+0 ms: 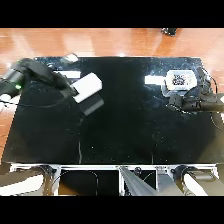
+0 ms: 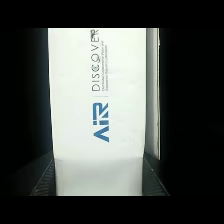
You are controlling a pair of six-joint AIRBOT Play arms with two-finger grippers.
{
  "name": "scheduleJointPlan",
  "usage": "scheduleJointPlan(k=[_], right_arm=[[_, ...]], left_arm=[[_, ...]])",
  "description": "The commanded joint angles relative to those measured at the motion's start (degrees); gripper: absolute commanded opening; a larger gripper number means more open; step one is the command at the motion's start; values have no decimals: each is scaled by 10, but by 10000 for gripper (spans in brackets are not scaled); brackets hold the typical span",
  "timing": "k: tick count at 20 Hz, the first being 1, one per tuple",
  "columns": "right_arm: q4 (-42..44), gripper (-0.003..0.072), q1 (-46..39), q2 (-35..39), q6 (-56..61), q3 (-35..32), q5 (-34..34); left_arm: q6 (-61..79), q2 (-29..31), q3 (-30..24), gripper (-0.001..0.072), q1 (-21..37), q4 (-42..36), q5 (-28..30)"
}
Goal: Fold the box and place the chain.
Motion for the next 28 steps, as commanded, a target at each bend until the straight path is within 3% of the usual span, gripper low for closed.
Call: scheduleJointPlan(k=[1,5,8,13,22,23,25,26,28], right_arm=[[1,33,2,0,0,1,0],[26,33,2,0,-3,1,0],[35,33,2,0,-2,1,0],[35,33,2,0,31,1,-16],[35,33,2,0,31,1,-6],[35,33,2,0,31,1,-6],[35,33,2,0,31,1,-6],[35,33,2,0,31,1,-5],[35,33,2,0,31,1,-4]], left_arm=[[-21,-24,30,21,135,-2,-38],[-69,-108,84,22,255,-6,-77],[-86,-185,150,22,302,-33,-77],[-85,-276,236,23,295,-39,-46],[-88,-299,275,26,296,-29,-51],[-88,-299,276,105,295,-29,-49],[-96,-299,284,511,293,-30,-50],[-102,-299,290,561,292,-30,-49],[-106,-299,306,562,292,-30,-40]])
